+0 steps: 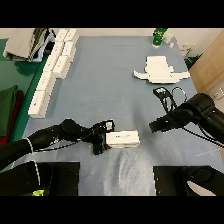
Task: Fold the box.
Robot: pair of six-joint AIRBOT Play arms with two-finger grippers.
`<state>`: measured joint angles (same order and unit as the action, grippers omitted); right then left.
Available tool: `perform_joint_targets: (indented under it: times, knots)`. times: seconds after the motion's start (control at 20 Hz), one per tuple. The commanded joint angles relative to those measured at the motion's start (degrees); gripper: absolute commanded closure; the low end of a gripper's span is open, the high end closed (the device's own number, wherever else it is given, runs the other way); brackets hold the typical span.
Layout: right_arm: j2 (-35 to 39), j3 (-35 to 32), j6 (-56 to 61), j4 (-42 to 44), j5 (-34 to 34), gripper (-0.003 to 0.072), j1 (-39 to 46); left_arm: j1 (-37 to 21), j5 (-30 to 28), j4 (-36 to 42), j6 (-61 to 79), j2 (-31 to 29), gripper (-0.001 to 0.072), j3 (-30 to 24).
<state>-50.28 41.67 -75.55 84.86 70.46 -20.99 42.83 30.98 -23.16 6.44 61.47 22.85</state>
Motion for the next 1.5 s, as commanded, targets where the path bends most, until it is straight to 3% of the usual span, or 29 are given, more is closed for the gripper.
perform_joint_targets:
  times: [0.0,0.15,0.3,0.5,0.7,0.9,1.05,1.2,1.45]
  knots:
    - [0.0,0.0,0.0,0.0,0.0,0.0669,0.0,0.0,0.0,0.0,0.0,0.0,0.0352,0.1]
    - [0.0,0.0,0.0,0.0,0.0,0.0669,0.0,-0.1,-0.2,0.0,-0.8,0.0,0.0352,0.2]
    - [0.0,0.0,0.0,0.0,0.0,0.0669,0.0,-0.1,-4.6,-2.7,-10.8,-0.5,0.0352,1.2]
    - [0.0,0.0,0.0,0.0,0.0,0.0669,0.0,-2.3,-7.8,-24.8,-33.9,-4.5,0.0352,3.0]
    - [0.0,0.0,0.0,0.0,0.0,0.0669,0.0,-15.2,-6.9,-39.0,-59.4,-8.4,0.0352,3.3]
    - [0.0,0.0,0.0,0.0,0.0,0.0669,0.0,-31.3,-5.3,-39.0,-66.4,-7.7,0.0352,5.8]
    - [0.0,0.0,0.0,0.0,0.1,0.0669,0.0,-39.9,-6.1,-38.6,-66.7,-6.1,0.0352,8.5]
    - [0.0,0.0,0.0,0.0,0.1,0.0669,0.0,-43.8,-8.2,-38.6,-69.0,-1.0,0.0352,11.9]
    - [0.0,0.0,0.0,0.0,0.1,0.0669,0.0,-44.0,-8.0,-38.6,-68.9,10.4,0.0352,20.3]
